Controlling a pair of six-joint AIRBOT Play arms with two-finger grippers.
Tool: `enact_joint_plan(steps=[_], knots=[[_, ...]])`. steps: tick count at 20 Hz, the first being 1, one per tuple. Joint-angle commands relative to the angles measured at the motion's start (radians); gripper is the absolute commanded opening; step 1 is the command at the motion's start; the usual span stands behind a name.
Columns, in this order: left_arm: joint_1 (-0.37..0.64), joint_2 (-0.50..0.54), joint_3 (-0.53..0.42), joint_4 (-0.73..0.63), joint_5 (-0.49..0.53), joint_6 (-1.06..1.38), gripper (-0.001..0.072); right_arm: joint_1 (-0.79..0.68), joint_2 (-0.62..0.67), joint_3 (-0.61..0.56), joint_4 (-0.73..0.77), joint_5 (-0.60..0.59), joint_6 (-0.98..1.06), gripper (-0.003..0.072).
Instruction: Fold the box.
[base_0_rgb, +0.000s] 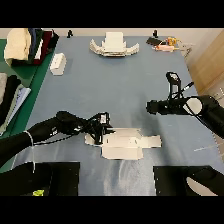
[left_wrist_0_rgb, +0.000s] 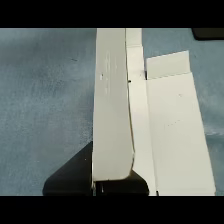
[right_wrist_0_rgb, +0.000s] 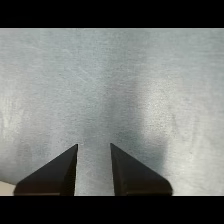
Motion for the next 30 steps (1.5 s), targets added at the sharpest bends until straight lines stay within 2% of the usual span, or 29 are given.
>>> enact_joint_plan(steps=[1, 3, 5, 6, 8, 12, 15, 17, 20, 21, 22, 23, 24, 27, 30], knots=[[0.0, -0.005, -0.003, 0.047, -0.028, -0.097, 0.0014, 0.0, 0.0, 0.0, 0.001, 0.004, 0.0, 0.0323], [0.0, -0.005, -0.003, 0.062, -0.043, -0.14, 0.0014, 0.0, 0.0, 0.0, 0.0, 0.02, 0.0, 0.0323], [0.0, -0.005, -0.003, 0.061, -0.042, -0.14, 0.0014, -0.001, 0.001, 0.0, 0.0, 0.047, 0.0, 0.0262], [0.0, -0.005, -0.003, 0.061, -0.041, -0.14, 0.0015, -0.001, 0.001, 0.0, 0.001, 0.068, 0.0, 0.0259], [0.0, -0.005, -0.003, 0.054, -0.041, -0.14, 0.0014, -0.001, 0.001, 0.0, 0.006, 0.149, -0.001, 0.0004], [0.0, -0.005, -0.001, 0.054, -0.042, -0.14, 0.0014, 0.019, 0.02, 0.0, 0.011, 0.378, -0.01, 0.0003], [0.0, -0.005, -0.001, 0.054, -0.042, -0.14, 0.0014, 0.135, 0.113, -0.024, 0.012, 0.494, -0.008, 0.0002], [0.0, -0.005, -0.001, 0.054, -0.042, -0.14, 0.0014, 0.253, 0.207, -0.063, 0.015, 0.498, 0.004, 0.0002], [0.0, -0.005, -0.001, 0.054, -0.042, -0.14, 0.0015, 0.491, 0.342, -0.14, 0.055, 0.454, -0.168, 0.0003], [0.0, -0.005, -0.001, 0.054, -0.042, -0.14, 0.0014, 0.579, 0.377, -0.168, 0.069, 0.429, -0.259, 0.0053], [0.0, -0.005, -0.001, 0.054, -0.042, -0.14, 0.0014, 0.649, 0.394, -0.195, 0.055, 0.383, -0.314, 0.0393], [0.0, -0.005, -0.001, 0.054, -0.043, -0.14, 0.0014, 0.711, 0.395, -0.222, 0.014, 0.317, -0.344, 0.0668], [0.0, -0.005, -0.001, 0.054, -0.042, -0.14, 0.0014, 0.752, 0.385, -0.245, -0.038, 0.264, -0.365, 0.0708], [0.0, -0.005, -0.001, 0.054, -0.042, -0.14, 0.0014, 0.796, 0.285, -0.298, -0.178, 0.129, -0.375, 0.0709], [0.0, -0.005, -0.001, 0.054, -0.042, -0.14, 0.0014, 0.796, 0.175, -0.298, -0.22, 0.076, -0.378, 0.0709]])
